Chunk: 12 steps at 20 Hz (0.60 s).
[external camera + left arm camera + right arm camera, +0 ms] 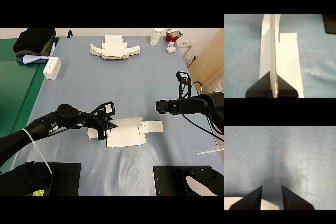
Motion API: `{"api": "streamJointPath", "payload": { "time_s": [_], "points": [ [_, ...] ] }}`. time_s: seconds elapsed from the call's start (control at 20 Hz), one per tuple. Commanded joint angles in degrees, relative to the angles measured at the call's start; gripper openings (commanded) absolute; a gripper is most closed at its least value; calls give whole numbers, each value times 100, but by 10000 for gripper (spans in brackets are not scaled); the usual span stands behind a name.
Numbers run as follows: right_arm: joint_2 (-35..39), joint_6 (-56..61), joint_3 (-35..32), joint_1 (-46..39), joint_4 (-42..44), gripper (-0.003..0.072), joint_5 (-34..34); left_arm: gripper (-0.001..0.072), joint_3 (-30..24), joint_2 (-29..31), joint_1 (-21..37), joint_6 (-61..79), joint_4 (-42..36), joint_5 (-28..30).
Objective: Fold the box.
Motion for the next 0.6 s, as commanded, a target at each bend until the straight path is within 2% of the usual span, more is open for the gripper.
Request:
{"api": "streamJointPath", "payload": {
  "time_s": [0.0,0.1,0.2,0.35,0.55],
  "points": [
    [-4,39,9,7,92,378,72,13,-267,-20,-188,382,-245,485],
    [-4,39,4,9,223,378,72,13,-162,-116,-66,225,-195,380],
    [-4,39,2,11,245,379,66,12,111,-140,142,-188,293,-37],
    [-15,39,2,13,245,379,68,12,682,-380,555,-1189,1244,-1178],
    [-160,39,2,15,247,379,68,12,1388,-1097,868,-1268,1095,-2509]
  ]
}}
